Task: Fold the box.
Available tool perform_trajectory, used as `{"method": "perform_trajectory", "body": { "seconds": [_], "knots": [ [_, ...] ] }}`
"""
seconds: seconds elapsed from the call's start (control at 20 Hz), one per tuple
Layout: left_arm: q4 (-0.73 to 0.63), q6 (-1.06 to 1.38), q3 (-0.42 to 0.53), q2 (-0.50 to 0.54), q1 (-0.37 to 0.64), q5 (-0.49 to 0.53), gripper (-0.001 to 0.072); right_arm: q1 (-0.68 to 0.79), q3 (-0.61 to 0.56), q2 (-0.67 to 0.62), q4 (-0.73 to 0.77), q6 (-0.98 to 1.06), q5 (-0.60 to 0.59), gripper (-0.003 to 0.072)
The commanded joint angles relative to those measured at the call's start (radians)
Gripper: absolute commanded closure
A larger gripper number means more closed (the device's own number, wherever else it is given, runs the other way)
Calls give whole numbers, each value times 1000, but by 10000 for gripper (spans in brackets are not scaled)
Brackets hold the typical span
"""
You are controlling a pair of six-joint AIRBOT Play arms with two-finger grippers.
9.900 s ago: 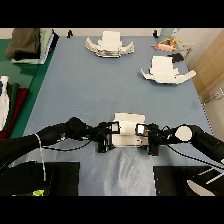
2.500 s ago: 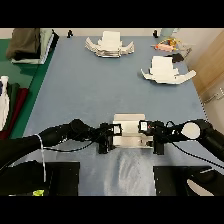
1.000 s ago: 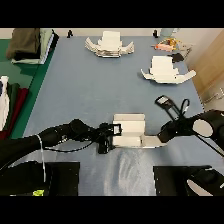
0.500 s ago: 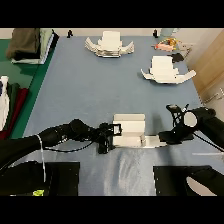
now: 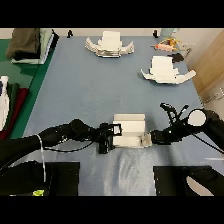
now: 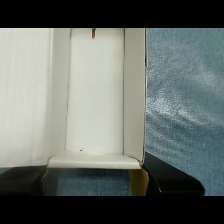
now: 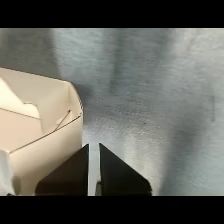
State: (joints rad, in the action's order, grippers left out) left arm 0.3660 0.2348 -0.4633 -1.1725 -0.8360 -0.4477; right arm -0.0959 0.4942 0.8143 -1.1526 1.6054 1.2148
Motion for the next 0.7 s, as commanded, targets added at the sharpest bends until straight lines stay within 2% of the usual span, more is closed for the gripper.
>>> {"method": "perform_trajectory", "body": {
  "seconds": [0.0,0.05,0.1,0.15,0.2,0.3,0.4,0.65],
  "knots": [
    [0,0,-1,0,1,0,282,0,2,-24,43,-26,-5,577],
    [0,0,-1,0,1,0,282,0,3,-24,42,-26,-10,576],
    [0,0,-1,0,1,0,283,1,4,-24,43,-25,-17,545],
    [0,0,-1,0,1,0,282,0,5,-24,45,-25,-24,274],
    [0,0,-1,0,1,0,282,0,9,-24,52,-25,-27,211],
    [0,0,-1,0,1,0,282,0,17,-24,53,-25,-27,214],
    [0,0,-1,0,1,0,282,0,29,-24,54,-25,-27,280],
    [0,0,-1,1,1,0,282,0,42,-19,129,-72,-28,280]
  ]
}}
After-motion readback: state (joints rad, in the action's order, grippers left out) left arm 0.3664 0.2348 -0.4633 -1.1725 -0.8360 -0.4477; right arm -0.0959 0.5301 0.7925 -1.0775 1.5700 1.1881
